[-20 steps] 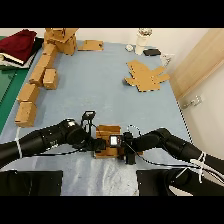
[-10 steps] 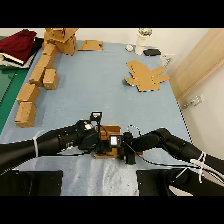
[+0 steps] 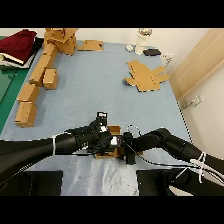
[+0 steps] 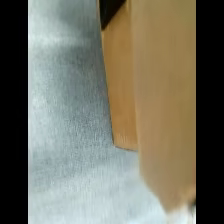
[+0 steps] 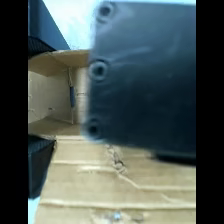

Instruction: Fold the box.

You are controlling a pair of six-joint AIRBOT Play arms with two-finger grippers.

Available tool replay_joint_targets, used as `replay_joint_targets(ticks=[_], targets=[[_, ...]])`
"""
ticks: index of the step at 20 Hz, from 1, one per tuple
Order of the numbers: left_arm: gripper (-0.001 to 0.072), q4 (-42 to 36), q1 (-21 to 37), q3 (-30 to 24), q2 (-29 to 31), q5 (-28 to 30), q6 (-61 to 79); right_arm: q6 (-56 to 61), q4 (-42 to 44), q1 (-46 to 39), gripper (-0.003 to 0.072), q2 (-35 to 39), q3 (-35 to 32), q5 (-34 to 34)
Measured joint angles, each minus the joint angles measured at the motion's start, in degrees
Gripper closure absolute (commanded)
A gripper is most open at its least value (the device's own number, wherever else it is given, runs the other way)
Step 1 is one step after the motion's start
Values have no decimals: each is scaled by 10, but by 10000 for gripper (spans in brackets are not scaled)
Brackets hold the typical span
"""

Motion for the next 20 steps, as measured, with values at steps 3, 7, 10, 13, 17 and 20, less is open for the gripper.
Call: replay_joint_targets(ticks=[3,7,10,13,17,20], targets=[[697,7,-6,5,-7,-9,-11,2,0,0,221,0,0,-1],[694,7,-9,7,-11,-11,-15,1,0,0,222,0,0,-1],[104,-14,-9,7,-13,4,-14,-6,-2,-1,222,0,-1,-1],[104,-20,-9,7,-13,-1,-17,-4,-2,0,221,0,-1,0],[104,-31,-9,9,-10,-5,-20,0,-1,0,222,0,-1,-1],[104,-35,-10,10,-7,-2,-21,2,2,0,221,0,0,1]])
